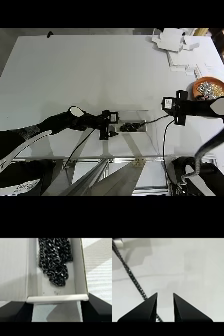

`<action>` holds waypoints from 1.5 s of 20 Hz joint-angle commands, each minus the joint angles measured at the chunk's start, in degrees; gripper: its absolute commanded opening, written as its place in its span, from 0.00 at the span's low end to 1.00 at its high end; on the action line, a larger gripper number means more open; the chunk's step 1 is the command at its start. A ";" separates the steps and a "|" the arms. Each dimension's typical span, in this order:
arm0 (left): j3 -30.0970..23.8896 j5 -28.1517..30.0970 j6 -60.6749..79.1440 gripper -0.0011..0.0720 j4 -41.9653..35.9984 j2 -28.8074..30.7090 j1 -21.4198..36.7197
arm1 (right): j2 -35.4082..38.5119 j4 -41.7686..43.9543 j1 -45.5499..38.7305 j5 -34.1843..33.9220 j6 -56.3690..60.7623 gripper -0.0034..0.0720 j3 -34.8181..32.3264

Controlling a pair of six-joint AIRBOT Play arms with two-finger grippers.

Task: Fold the box and place the chain.

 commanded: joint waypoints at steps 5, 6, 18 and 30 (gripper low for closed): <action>-0.02 0.00 0.02 0.39 0.02 0.04 0.02 | -13.62 -6.84 -2.01 -2.01 -2.38 0.53 -0.04; -0.02 0.02 0.02 0.39 0.02 0.04 0.02 | -15.17 -7.56 -2.01 -1.99 -2.36 0.53 -0.04; -0.02 0.02 0.02 0.39 0.02 0.04 0.02 | -21.20 -8.41 -2.03 -5.20 -7.13 0.42 -0.07; -0.02 0.02 0.02 0.39 0.02 0.04 0.02 | -0.39 4.22 9.55 9.55 2.80 0.08 -0.07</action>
